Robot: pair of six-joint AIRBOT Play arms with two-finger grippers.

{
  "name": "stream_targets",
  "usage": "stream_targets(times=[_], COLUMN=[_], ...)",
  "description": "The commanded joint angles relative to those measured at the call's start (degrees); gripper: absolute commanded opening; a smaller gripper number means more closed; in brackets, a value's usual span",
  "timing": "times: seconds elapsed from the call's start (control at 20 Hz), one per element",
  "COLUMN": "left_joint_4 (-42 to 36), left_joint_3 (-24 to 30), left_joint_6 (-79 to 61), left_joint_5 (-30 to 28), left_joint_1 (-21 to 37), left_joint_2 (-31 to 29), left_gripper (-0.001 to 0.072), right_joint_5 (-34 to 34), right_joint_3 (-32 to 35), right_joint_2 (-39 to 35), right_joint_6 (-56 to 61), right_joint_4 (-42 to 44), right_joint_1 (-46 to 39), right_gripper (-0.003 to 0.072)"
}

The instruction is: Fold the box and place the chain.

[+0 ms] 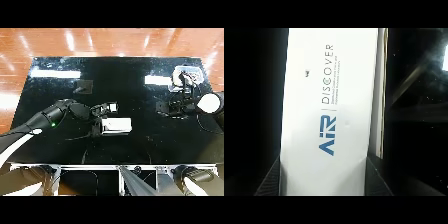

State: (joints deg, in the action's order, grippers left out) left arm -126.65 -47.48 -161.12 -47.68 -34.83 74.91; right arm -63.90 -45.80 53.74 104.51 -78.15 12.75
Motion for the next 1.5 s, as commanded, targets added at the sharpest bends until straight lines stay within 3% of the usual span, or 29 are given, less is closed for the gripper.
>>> stream_targets(times=[0.0, 0.15, 0.3, 0.45, 0.65, 0.75, 1.0, 1.15, 1.3, 1.4, 1.45], left_joint_4=[0.68, 0.66, 0.63, 0.37, -0.04, -0.04, 4.92, 12.17, 16.68, 16.7, 16.7], left_joint_3=[-1.6, -5.25, -9.31, -13.18, -19.1, -23.96, -43.8, -53.94, -59.04, -59.32, -59.69], left_joint_6=[5.16, 8.81, 11.8, 15.58, 21.68, 22.86, 28.83, 32.7, 38.56, 38.58, 38.62], left_joint_5=[0.04, -1.25, -1.51, 4.31, 13.16, 13.14, 4.02, -7.74, -11.76, -11.61, -11.19], left_joint_1=[2.8, 11.08, 23.17, 37.31, 52.13, 56.63, 58.25, 58.55, 59.01, 59.14, 59.12], left_joint_2=[-1.22, -2.54, -2.75, -2.05, 6.16, 12.76, 29.14, 37.03, 41.16, 41.42, 41.42], left_gripper=[0.0019, 0.0018, 0.0018, 0.0017, 0.0017, 0.0017, 0.0016, 0.0018, 0.0019, 0.002, 0.0068], right_joint_5=[0.04, 0.07, 0.07, 0.2, 3.13, 4.76, 2.12, 1.81, 2.05, 2.1, 2.1], right_joint_3=[0.0, 0.0, 0.0, 0.0, 0.0, 0.0, 0.0, 0.0, 0.0, 0.0, 0.0], right_joint_2=[0.04, 0.04, 0.04, 0.02, 0.04, 0.04, 0.04, 0.04, 0.02, 0.04, 0.04], right_joint_6=[0.02, 0.02, 0.02, 0.02, 0.02, 0.02, 0.02, 0.04, 0.04, 0.04, 0.04], right_joint_4=[0.04, 0.04, 0.04, 0.04, 0.31, 0.5, 0.55, 0.59, 0.85, 1.6, 1.6], right_joint_1=[0.0, 0.0, 0.0, 0.0, 0.0, 0.0, 0.17, 0.17, 0.17, 0.17, 0.17], right_gripper=[0.0034, 0.0034, 0.0034, 0.0034, 0.0034, 0.0034, 0.0034, 0.0035, 0.0035, 0.0035, 0.0035])
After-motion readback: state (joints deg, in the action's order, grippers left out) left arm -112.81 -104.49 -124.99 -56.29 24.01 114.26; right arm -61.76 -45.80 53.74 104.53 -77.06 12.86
